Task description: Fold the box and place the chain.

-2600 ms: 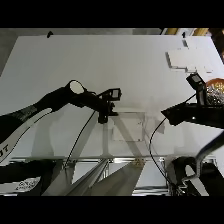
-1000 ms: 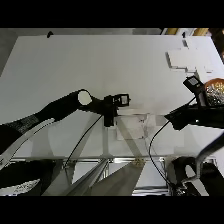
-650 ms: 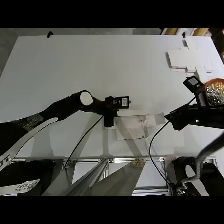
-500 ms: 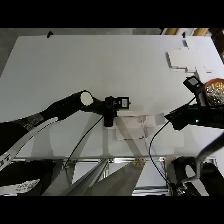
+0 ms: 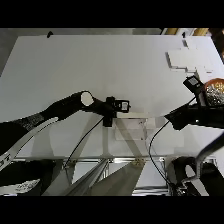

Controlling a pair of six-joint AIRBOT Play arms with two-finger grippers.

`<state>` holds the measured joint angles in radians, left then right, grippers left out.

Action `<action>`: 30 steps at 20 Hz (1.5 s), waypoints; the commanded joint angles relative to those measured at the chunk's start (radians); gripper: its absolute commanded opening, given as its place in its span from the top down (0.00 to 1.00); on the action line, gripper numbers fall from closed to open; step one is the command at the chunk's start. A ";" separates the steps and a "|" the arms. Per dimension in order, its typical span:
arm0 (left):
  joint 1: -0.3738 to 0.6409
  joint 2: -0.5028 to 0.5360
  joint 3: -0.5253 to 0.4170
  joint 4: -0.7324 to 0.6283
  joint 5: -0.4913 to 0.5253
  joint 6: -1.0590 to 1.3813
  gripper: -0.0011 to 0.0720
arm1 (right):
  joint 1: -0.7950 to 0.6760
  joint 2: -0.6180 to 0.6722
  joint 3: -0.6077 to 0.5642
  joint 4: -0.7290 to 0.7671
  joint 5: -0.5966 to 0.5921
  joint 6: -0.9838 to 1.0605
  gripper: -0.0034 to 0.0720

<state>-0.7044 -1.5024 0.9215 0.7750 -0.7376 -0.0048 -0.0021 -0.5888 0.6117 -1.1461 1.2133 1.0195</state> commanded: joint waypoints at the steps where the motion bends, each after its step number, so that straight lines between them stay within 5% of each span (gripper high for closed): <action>1: 0.000 -0.001 -0.001 0.003 0.000 0.005 0.98 | 0.001 0.000 0.001 0.000 0.000 0.000 0.50; 10: -0.001 -0.001 -0.001 0.003 0.000 0.004 0.97 | 0.003 0.000 0.001 0.011 0.013 0.000 0.53; 15: -0.001 -0.001 -0.001 0.003 0.000 0.004 0.97 | 0.098 -0.002 -0.007 0.018 0.036 -0.122 0.92; 26: -0.001 -0.001 -0.001 0.002 -0.001 0.004 0.97 | 0.429 -0.031 -0.262 -0.070 -0.191 -0.549 0.92; 27: -0.001 -0.001 -0.001 0.001 -0.003 0.004 0.97 | 0.460 -0.024 -0.285 -0.073 -0.243 -0.570 0.78; 29: -0.001 -0.001 -0.001 0.000 -0.003 0.004 0.97 | 0.526 0.016 -0.335 -0.082 -0.378 -0.581 0.18; 30: -0.002 -0.001 -0.001 0.000 -0.003 0.004 0.97 | 0.555 0.040 -0.358 -0.097 -0.423 -0.580 0.13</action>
<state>-0.7048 -1.5028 0.9211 0.7765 -0.7391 -0.0006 0.4706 -0.5884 0.3206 -1.2137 0.9565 0.5018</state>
